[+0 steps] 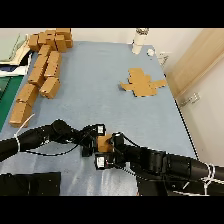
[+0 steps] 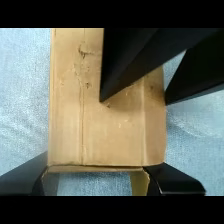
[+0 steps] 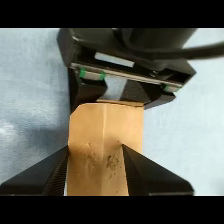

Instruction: Fold the box.

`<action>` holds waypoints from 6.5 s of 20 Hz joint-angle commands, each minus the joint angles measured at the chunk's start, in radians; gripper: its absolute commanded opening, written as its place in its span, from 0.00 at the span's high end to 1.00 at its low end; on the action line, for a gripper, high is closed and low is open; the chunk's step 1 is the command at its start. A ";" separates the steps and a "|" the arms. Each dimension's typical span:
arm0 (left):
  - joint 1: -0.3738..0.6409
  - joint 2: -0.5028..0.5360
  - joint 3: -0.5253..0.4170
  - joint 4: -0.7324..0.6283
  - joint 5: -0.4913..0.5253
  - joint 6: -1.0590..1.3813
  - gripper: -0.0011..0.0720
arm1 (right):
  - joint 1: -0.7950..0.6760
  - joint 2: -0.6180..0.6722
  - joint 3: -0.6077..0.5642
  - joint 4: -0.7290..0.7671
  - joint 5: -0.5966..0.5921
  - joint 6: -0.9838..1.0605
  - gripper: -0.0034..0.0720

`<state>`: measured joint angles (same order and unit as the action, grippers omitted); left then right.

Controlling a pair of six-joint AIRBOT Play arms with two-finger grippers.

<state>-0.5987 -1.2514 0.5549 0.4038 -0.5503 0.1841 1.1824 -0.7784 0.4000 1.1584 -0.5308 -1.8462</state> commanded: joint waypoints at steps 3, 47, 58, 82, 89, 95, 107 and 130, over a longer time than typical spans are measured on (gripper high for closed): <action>0.000 0.000 0.001 0.001 -0.001 0.002 0.26 | 0.000 0.010 0.004 -0.038 0.000 0.025 0.26; 0.000 0.000 0.001 0.001 -0.002 0.002 0.26 | -0.027 -0.016 0.002 -0.063 0.052 0.005 0.28; 0.000 0.000 0.001 0.001 -0.002 0.002 0.26 | -0.027 0.028 0.010 -0.063 0.029 0.005 0.42; 0.000 0.000 0.001 0.000 -0.002 0.002 0.26 | -0.029 0.031 0.037 -0.017 -0.026 0.005 0.75; 0.000 0.000 0.001 0.001 -0.002 0.002 0.26 | -0.027 0.031 0.037 0.072 -0.032 -0.010 0.85; 0.000 0.000 0.001 0.001 -0.002 0.002 0.26 | -0.027 0.031 0.037 0.150 -0.042 -0.033 0.85; 0.000 0.000 0.001 0.001 -0.002 0.002 0.26 | -0.047 0.128 0.105 0.192 -0.201 0.564 0.95; 0.000 0.000 0.001 0.001 -0.001 0.002 0.26 | -1.130 -0.257 0.020 1.863 -0.869 -0.569 0.95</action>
<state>-0.5987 -1.2514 0.5549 0.4042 -0.5522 0.1856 0.0669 -1.0645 0.5213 2.8483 -1.3228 -2.2574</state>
